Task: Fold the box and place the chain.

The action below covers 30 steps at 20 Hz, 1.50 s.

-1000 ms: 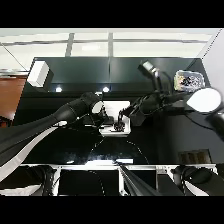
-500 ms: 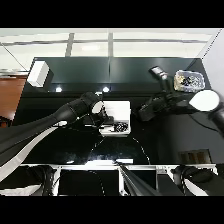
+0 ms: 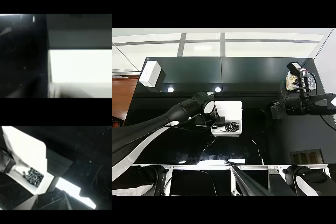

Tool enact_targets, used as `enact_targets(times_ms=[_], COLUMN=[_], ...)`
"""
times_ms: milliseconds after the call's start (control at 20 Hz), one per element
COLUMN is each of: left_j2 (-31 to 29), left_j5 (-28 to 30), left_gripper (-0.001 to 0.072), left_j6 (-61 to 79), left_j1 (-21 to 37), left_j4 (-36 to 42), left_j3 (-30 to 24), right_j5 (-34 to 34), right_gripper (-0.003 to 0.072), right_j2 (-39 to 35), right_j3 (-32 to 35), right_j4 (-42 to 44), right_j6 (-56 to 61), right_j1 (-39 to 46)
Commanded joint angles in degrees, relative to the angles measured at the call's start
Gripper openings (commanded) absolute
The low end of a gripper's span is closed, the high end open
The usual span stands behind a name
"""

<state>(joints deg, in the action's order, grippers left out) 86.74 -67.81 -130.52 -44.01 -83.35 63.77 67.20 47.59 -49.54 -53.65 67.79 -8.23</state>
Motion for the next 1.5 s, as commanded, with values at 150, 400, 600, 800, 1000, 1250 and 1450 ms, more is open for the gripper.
enact_targets(times_ms=[150, 400, 600, 800, 1000, 1250, 1450], left_j2=[-6.62, -18.58, -30.71, -38.84, -38.66, -29.20, -25.35], left_j5=[-3.78, -2.10, 6.34, 15.37, 30.05, 14.71, 13.97], left_gripper=[0.0433, 0.0428, 0.0413, 0.0391, 0.0402, 0.0532, 0.0716], left_j6=[-0.46, 13.51, 21.33, 20.55, 39.74, 108.80, 140.39], left_j1=[-0.28, -0.46, 2.99, 18.62, 35.28, 37.13, 34.16], left_j4=[-10.47, -15.28, -14.97, -7.78, 24.90, 55.28, 53.90], left_j3=[0.04, -2.05, -9.33, -21.79, -36.72, -38.03, -36.02], right_j5=[-0.85, -1.27, -1.57, -1.90, -4.26, -6.29, -6.58], right_gripper=[0.0410, 0.0410, 0.0410, 0.0410, 0.0410, 0.0410, 0.0410], right_j2=[-0.28, -0.28, -0.26, -0.24, -0.22, -0.17, -0.17], right_j3=[-0.04, -0.04, -0.02, 0.26, 2.38, 3.89, 3.89], right_j4=[-0.26, -1.09, -1.07, -1.05, -1.05, -1.05, -1.03], right_j6=[0.66, 0.66, 0.66, 1.05, 3.15, 4.04, 4.15], right_j1=[0.48, 0.48, 0.48, 0.48, 0.48, 0.48, 0.48])
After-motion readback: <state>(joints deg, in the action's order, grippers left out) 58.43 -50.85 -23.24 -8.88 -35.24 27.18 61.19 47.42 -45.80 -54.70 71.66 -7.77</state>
